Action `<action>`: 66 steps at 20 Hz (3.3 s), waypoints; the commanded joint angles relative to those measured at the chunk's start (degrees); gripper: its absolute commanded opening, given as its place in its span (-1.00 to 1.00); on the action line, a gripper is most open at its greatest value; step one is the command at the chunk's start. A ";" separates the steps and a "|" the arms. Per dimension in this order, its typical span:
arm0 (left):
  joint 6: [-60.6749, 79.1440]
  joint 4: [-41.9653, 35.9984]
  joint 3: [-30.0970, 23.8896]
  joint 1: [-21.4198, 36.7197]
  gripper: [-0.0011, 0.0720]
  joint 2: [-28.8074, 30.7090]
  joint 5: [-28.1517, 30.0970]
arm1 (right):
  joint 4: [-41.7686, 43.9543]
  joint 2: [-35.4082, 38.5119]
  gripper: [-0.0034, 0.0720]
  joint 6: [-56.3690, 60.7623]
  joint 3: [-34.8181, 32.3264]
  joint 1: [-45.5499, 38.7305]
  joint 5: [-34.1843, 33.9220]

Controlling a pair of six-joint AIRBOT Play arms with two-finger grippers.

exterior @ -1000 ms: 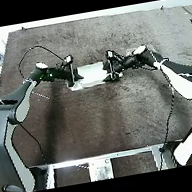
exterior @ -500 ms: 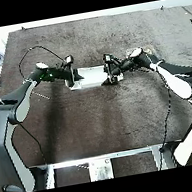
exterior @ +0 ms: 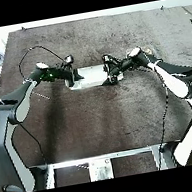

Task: Fold the box and place the chain.

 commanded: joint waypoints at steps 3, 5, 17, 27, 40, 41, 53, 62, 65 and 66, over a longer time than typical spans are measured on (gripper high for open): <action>0.00 0.02 -0.02 0.02 -0.94 0.04 0.00 | -0.15 -0.26 0.96 -0.17 0.20 0.39 0.15; 0.00 0.02 -0.02 0.02 -0.94 0.04 0.00 | -0.17 -0.48 0.96 -0.15 0.20 0.44 -0.20; 0.00 0.04 -0.02 0.02 -0.94 0.04 0.02 | -0.37 -0.48 0.80 -0.24 0.22 0.55 -0.76; 0.00 0.02 -0.02 0.02 -0.94 0.04 0.00 | -1.64 -0.48 0.64 -0.68 0.22 0.55 -2.43; 0.00 0.02 -0.02 0.02 -0.94 0.04 0.00 | -1.29 -1.05 0.88 -1.14 2.64 1.60 -2.40; 0.00 0.02 -0.02 0.02 -0.94 0.04 0.00 | -1.27 -1.07 0.88 -0.76 2.91 1.62 -2.23; 0.00 0.02 -0.02 0.02 -0.94 0.04 -0.02 | -3.58 -1.46 0.69 0.70 2.84 1.57 -1.14; 0.00 0.02 -0.02 0.02 -0.94 0.04 -0.02 | -3.10 -1.99 0.31 0.66 2.84 1.14 -1.81; 0.00 0.02 -0.02 0.02 -0.94 0.04 0.02 | -3.17 -1.99 0.31 0.66 2.84 1.11 -1.79; 0.00 0.02 -0.02 0.02 -0.93 0.04 0.02 | -3.17 -1.99 0.31 0.66 2.84 1.11 -1.79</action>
